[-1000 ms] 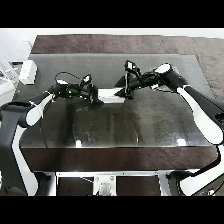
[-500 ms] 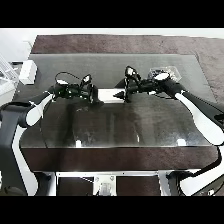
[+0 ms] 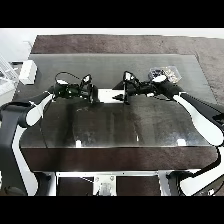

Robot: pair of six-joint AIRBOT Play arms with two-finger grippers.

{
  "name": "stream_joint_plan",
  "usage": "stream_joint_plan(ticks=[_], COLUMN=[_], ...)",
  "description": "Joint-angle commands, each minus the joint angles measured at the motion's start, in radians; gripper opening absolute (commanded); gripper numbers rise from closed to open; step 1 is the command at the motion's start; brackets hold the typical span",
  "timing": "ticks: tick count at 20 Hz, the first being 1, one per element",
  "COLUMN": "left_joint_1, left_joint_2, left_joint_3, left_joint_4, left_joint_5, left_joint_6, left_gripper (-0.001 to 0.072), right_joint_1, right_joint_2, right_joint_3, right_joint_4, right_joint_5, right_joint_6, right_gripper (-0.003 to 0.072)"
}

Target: Fold the box and place the chain.

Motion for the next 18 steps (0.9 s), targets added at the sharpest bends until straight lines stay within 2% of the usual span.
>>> stream_joint_plan(ticks=[1, 5, 8, 18], left_joint_1=[0.001, 0.001, 0.001, 0.001], left_joint_2=[0.0, 0.0, 0.0, 0.0], left_joint_3=[0.0, 0.0, 0.0, 0.0], left_joint_4=[0.0, 0.0, 0.0, 0.0], left_joint_5=[0.0, 0.0, 0.0, 0.0], left_joint_6=[0.0, 0.0, 0.0, 0.0], left_gripper=[0.0522, 0.0522, 0.0522, 0.0522], right_joint_1=[0.001, 0.002, 0.002, 0.0], right_joint_2=[-0.001, -0.001, -0.001, 0.026], right_joint_3=[-0.003, -0.003, -0.003, 0.006], right_joint_4=[0.002, 0.002, 0.003, 0.028], right_joint_5=[-0.035, -0.038, -0.038, -0.064], right_joint_6=[-0.026, -0.071, -0.097, -0.123], right_gripper=[0.0514, 0.051, 0.0448, 0.0449])
